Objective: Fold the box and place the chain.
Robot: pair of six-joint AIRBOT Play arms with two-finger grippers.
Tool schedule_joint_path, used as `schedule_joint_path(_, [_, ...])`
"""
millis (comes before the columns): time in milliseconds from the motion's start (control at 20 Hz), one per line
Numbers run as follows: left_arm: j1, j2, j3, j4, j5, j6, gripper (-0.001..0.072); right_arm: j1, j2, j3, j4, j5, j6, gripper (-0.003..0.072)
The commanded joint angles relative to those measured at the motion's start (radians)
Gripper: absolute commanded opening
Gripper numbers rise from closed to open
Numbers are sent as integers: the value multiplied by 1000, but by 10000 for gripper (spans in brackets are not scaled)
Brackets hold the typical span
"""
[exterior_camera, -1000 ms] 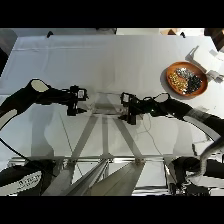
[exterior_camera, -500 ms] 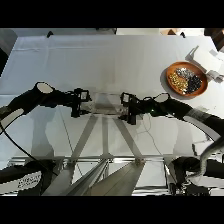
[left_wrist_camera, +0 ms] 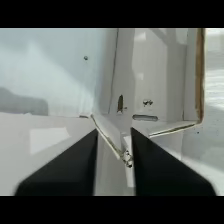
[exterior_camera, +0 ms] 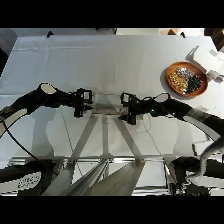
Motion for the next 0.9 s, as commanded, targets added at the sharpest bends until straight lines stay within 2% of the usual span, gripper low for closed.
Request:
schedule_joint_path(0, [-1, -1, 0, -2, -2, -1, 450, 0, 0, 1, 0, 0, 0, 539])
schedule_joint_path(50, [-1, -1, 0, -2, -2, -1, 522, 0, 0, 1, 0, 0, 0, 539])
schedule_joint_path(300, [1, 0, 0, 108, -10, -3, 503, 0, 0, 1, 0, 0, 0, 539])
schedule_joint_path(400, [1, -1, 0, 114, -46, -3, 473, 0, 0, 1, 0, 0, 0, 539])
schedule_joint_path(450, [0, -1, 0, 113, -66, -3, 399, 0, 0, 1, 0, 0, 0, 539])
schedule_joint_path(500, [0, -1, 0, 113, -82, -3, 294, 0, 0, 1, 0, 0, 0, 539])
schedule_joint_path(550, [0, -1, 0, 109, -97, -2, 252, 0, 0, 1, 0, 0, 0, 539])
schedule_joint_path(850, [-1, -1, 0, 86, -100, -2, 249, 0, 0, 1, 0, 0, 0, 539])
